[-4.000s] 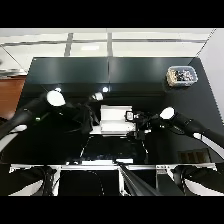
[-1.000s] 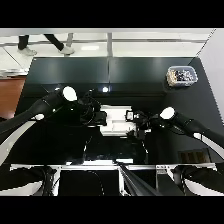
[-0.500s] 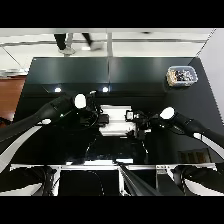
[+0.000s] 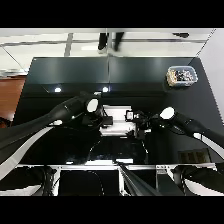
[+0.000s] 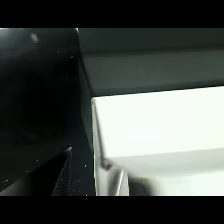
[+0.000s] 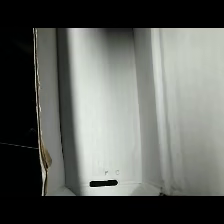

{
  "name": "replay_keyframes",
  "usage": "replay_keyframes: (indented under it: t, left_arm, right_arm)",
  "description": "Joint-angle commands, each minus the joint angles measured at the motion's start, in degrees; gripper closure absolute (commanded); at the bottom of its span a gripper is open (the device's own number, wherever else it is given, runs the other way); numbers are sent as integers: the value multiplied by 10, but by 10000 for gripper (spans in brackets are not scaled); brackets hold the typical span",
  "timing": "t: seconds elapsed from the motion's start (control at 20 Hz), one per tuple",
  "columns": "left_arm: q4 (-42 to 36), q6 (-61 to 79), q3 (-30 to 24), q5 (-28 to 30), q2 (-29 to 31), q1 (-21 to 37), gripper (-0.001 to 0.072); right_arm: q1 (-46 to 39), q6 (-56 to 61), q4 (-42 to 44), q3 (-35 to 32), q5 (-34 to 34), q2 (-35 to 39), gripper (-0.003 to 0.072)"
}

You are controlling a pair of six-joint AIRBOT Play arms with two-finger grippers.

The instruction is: Fold the box and place the chain.

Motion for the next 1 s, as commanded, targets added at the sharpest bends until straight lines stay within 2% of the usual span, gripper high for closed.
replay_keyframes:
  t: [0.0,0.05,0.3,0.35,0.55,0.6,0.65,0.8,0.85,0.9,0.95]
  left_arm:
    - [68,-47,32,-18,-16,-26,360]
    - [66,-49,33,-18,-18,-28,379]
    - [71,-68,33,-33,-34,-37,382]
    - [75,-69,33,-33,-34,-39,434]
    - [77,-81,34,-33,-35,-41,452]
    - [77,-83,36,-31,-35,-41,627]
    - [76,-82,39,-27,-36,-41,682]
    - [75,-82,46,-23,-36,-41,680]
    - [74,-82,47,-23,-36,-41,625]
    - [74,-82,47,-24,-36,-41,430]
    - [75,-82,47,-27,-36,-41,278]
  right_arm:
    - [0,0,0,0,0,0,680]
    - [0,0,0,0,0,0,680]
    - [0,0,0,0,0,0,680]
    - [0,0,0,0,0,0,679]
    - [0,0,0,0,0,0,680]
    - [0,0,0,0,0,0,680]
    - [0,0,0,0,0,0,679]
    - [0,0,0,0,0,0,680]
    - [0,0,0,0,0,0,680]
    - [0,0,0,0,0,0,679]
    - [0,0,0,0,0,0,680]
